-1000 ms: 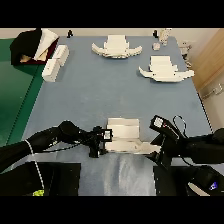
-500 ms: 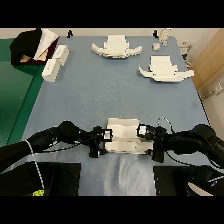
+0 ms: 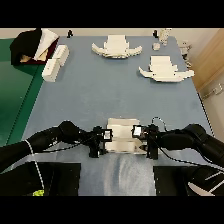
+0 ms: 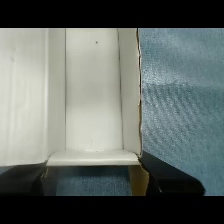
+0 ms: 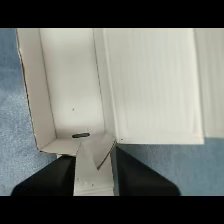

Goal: Fold the box.

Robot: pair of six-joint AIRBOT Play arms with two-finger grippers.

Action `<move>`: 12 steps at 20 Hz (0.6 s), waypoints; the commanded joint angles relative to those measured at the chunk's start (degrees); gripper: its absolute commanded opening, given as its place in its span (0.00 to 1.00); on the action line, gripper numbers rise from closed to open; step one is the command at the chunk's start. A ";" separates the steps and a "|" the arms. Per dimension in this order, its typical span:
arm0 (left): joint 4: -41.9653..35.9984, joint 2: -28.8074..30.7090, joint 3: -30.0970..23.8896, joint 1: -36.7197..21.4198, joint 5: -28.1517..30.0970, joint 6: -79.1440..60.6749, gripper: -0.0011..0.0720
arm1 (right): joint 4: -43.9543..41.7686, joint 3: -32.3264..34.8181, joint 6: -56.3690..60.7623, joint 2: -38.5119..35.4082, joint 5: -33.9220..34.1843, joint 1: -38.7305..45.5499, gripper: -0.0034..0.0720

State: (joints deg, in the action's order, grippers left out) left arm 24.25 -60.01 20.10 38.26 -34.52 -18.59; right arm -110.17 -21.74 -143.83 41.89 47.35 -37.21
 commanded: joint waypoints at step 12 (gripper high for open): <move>0.00 -0.02 0.02 -0.02 0.02 -0.02 0.63 | -4.31 -0.02 -1.81 1.01 -0.61 -0.07 0.34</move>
State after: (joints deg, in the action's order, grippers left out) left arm 24.27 -60.01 20.10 38.26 -34.54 -18.61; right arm -113.93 -21.74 -145.23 42.78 47.03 -37.26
